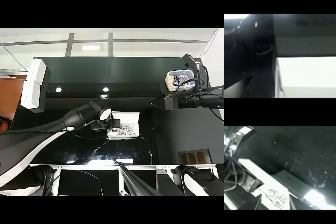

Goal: Fold the box and place the chain.

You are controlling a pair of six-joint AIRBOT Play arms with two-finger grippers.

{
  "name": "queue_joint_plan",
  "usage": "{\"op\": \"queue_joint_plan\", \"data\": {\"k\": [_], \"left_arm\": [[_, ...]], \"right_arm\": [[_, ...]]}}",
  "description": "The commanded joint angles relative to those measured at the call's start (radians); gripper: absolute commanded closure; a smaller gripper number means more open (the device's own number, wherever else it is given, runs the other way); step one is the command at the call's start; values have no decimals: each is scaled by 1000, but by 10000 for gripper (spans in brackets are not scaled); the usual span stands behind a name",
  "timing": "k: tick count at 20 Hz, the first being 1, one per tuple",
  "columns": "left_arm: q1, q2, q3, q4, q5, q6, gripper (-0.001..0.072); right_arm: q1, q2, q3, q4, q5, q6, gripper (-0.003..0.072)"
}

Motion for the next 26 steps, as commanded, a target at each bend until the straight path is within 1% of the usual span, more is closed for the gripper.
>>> {"op": "queue_joint_plan", "data": {"k": [1, 3, 5, 7, 8, 9, 10, 11, 12, 13, 14, 15, 16, 18, 20, 21, 23, 24, 25, 26], "left_arm": [[13, 35, 61, 48, -105, 199, 157], [21, 112, 67, 105, -165, 350, 157], [46, 206, 48, 132, -218, 543, 157], [114, 311, -17, 114, -221, 688, 157], [169, 372, -76, 70, -186, 745, 157], [232, 429, -145, -6, -123, 799, 157], [301, 489, -227, -130, -30, 883, 157], [375, 547, -327, -328, 88, 1043, 157], [435, 588, -426, -552, 179, 1271, 157], [470, 603, -503, -725, 212, 1488, 157], [487, 597, -565, -830, 229, 1662, 156], [484, 584, -605, -851, 246, 1762, 117], [470, 566, -631, -849, 267, 1864, 5], [437, 527, -646, -800, 271, 2098, 4], [390, 479, -644, -791, 296, 2343, 4], [365, 459, -644, -790, 314, 2425, 5], [312, 414, -640, -786, 360, 2491, 5], [305, 386, -626, -785, 352, 2488, 6], [312, 357, -618, -820, 355, 2486, 6], [335, 322, -607, -897, 354, 2495, 6]], "right_arm": [[-14, 4, 1, 13, 10, 0, 278], [-14, 4, 1, 8, 13, 0, 278], [-14, 4, 1, 8, 13, 0, 278], [-14, 4, 1, 2, 16, 0, 278], [-14, 4, 1, 2, 21, 0, 278], [-14, 4, 1, 1, 25, 0, 279], [-14, 4, 1, 1, 29, 0, 279], [-14, 4, 1, 0, 29, 0, 278], [-14, 4, 1, 0, 28, 0, 278], [-14, 4, 1, 0, 27, 0, 279], [-14, 4, 1, -3, 26, 0, 278], [-14, 4, 1, -9, 26, 0, 278], [-14, 4, 1, -23, 26, 0, 278], [-14, 4, 1, -45, 26, 0, 278], [-14, 4, 1, -48, 25, 0, 278], [-14, 4, 1, -48, 25, 0, 278], [-14, 4, 1, -48, 26, 0, 278], [-14, 4, 1, -45, 29, 0, 278], [-14, 4, 1, -40, 30, 0, 278], [-14, 4, 1, -38, 29, 0, 278]]}}
